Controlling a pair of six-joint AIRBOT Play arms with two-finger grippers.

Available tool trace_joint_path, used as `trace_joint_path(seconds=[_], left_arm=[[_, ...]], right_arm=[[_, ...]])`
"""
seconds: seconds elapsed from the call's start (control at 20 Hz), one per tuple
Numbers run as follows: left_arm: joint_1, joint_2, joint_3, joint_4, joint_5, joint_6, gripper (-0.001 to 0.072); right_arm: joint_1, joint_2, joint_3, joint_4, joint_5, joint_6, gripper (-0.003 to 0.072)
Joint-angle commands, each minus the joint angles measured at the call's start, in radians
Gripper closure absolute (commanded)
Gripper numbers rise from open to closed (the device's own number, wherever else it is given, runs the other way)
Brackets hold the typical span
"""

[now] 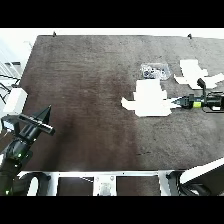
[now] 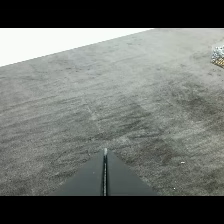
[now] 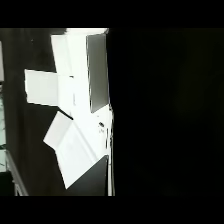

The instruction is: Fold the box and place the chain.

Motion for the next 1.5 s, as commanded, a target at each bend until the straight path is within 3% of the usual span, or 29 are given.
trace_joint_path(seconds=[0.0, 0.2, 0.4, 0.55, 0.7, 1.05, 1.1, 1.15, 1.2, 1.25, 1.45], left_arm=[[0.000, 0.001, -0.001, 0.000, 0.000, 0.000, 0.0690], [0.000, 0.001, -0.001, 0.000, 0.000, 0.000, 0.0690], [0.000, 0.000, -0.001, 0.000, 0.000, 0.000, 0.0690], [0.000, 0.000, 0.000, -0.001, 0.005, 0.000, 0.0690], [0.000, 0.000, 0.000, -0.013, 0.005, 0.000, 0.0690], [0.000, 0.000, 0.000, -0.013, -0.019, 0.000, 0.0690], [0.000, 0.000, 0.000, -0.015, -0.019, 0.004, 0.0629], [0.000, 0.000, 0.000, -0.015, -0.022, 0.003, 0.0175], [0.000, 0.000, 0.000, -0.031, -0.036, 0.001, 0.0021], [0.000, 0.001, 0.000, -0.048, -0.043, 0.000, 0.0135], [0.000, -0.004, 0.048, -0.053, -0.002, -0.027, 0.0146]], right_arm=[[0.110, 0.129, -0.228, 0.139, -0.127, -0.040, 0.0676], [0.311, 0.218, -0.384, 0.331, -0.332, -0.046, 0.0676], [0.520, 0.217, -0.346, 0.372, -0.478, -0.051, 0.0676], [0.618, 0.217, -0.277, 0.269, -0.604, -0.034, 0.0676], [0.638, 0.217, -0.251, 0.239, -0.673, 0.019, 0.0675], [0.638, 0.217, -0.252, 0.239, -0.700, 0.043, 0.0675], [0.639, 0.217, -0.252, 0.239, -0.706, 0.043, 0.0675], [0.644, 0.217, -0.252, 0.239, -0.708, 0.042, 0.0675], [0.647, 0.217, -0.252, 0.239, -0.711, 0.042, 0.0675], [0.649, 0.217, -0.253, 0.239, -0.715, 0.042, 0.0675], [0.662, 0.217, -0.261, 0.239, -0.718, 0.027, 0.0675]])
